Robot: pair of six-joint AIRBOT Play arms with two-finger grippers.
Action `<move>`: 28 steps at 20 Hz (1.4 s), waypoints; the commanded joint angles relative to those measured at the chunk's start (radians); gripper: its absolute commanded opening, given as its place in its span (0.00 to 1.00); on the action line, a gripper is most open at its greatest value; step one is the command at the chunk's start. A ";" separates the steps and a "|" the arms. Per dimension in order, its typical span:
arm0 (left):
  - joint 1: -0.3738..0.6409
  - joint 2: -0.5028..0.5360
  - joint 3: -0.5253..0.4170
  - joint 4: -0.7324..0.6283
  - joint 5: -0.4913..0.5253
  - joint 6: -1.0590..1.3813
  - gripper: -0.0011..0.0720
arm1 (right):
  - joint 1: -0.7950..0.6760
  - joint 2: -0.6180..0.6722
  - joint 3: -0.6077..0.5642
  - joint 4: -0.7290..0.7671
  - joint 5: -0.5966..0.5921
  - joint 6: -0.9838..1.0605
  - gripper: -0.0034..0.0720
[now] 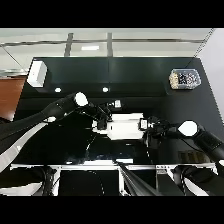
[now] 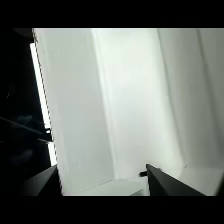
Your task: Fold the box and place the chain.
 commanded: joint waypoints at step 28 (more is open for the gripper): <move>-0.001 0.000 0.000 0.000 -0.013 0.000 0.05 | -0.084 -0.049 0.010 -0.055 0.183 0.011 0.90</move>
